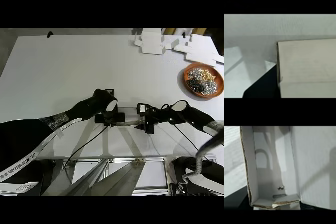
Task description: Fold the box and place the chain.
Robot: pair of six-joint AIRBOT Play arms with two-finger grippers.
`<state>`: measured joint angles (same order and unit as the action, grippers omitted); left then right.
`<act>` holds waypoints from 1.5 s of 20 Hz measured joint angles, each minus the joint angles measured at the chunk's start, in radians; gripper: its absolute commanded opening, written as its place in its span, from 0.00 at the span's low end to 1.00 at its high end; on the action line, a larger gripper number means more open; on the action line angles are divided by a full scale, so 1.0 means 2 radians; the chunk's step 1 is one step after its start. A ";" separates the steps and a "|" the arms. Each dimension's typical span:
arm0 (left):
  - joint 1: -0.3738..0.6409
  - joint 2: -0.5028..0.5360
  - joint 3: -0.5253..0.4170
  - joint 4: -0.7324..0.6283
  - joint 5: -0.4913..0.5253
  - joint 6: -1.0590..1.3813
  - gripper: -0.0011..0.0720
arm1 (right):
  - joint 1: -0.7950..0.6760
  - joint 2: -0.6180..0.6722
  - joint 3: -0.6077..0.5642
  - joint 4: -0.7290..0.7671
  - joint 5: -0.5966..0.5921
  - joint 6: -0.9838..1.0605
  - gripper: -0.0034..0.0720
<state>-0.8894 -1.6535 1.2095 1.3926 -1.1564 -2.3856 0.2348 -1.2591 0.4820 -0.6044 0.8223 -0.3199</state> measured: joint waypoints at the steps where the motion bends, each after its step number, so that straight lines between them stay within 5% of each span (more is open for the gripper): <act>1: 0.001 0.000 0.003 0.002 -0.002 0.001 0.11 | 0.000 0.000 0.000 0.001 -0.001 0.000 0.45; 2: 0.001 0.000 0.006 0.003 -0.002 0.001 0.31 | 0.000 0.000 0.000 0.001 -0.001 0.000 0.45; 3: 0.002 0.001 0.009 0.002 0.000 0.002 0.39 | 0.000 0.000 0.000 -0.001 -0.001 -0.002 0.45; 7: 0.002 0.001 0.014 0.002 0.001 0.002 0.38 | 0.000 0.000 0.000 -0.001 -0.001 -0.002 0.45; 9: 0.002 0.001 0.015 0.002 0.001 0.002 0.13 | 0.000 0.000 0.000 -0.001 0.000 -0.002 0.45; 11: 0.003 0.001 0.015 0.007 -0.004 0.002 0.02 | 0.000 0.000 0.000 0.000 0.000 0.000 0.45; 14: 0.003 0.001 0.015 0.008 -0.004 0.002 0.02 | 0.000 0.000 0.000 0.000 0.000 -0.001 0.45; 16: 0.003 0.001 0.015 0.008 -0.004 0.002 0.13 | 0.000 0.000 0.000 0.000 0.000 -0.001 0.45; 18: 0.003 0.001 0.016 0.006 0.001 0.004 0.43 | 0.000 0.000 0.000 -0.001 0.000 -0.002 0.45; 30: 0.025 0.038 0.016 -0.008 -0.028 0.117 0.44 | 0.000 0.000 0.000 -0.001 0.000 -0.002 0.45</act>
